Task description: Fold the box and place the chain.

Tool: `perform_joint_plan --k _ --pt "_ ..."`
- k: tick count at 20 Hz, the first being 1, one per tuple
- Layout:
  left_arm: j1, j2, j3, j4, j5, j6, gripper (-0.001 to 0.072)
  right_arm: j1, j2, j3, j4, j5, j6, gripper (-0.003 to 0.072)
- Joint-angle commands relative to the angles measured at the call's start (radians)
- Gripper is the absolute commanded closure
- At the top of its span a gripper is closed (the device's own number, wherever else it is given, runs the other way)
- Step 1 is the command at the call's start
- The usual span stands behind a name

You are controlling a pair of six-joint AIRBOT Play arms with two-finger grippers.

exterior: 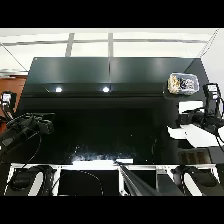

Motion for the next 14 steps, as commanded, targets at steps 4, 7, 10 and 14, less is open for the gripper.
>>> perform_joint_plan --k 4,7,10,14 --pt "0.000 0.001 0.000 0.000 0.000 0.000 0.0682 0.000 0.001 0.000 0.000 0.000 0.000 0.0671" --pt "0.000 0.001 0.000 0.000 0.000 0.000 0.0681 0.000 0.001 0.000 0.000 0.000 0.000 0.0671" --pt "0.000 0.001 0.000 0.000 0.000 0.000 0.0681 0.000 0.001 0.000 0.000 0.000 0.000 0.0671" --pt "0.000 0.001 0.000 0.000 0.155 0.007 0.0681 0.000 0.001 0.000 0.000 0.000 0.000 0.0671"
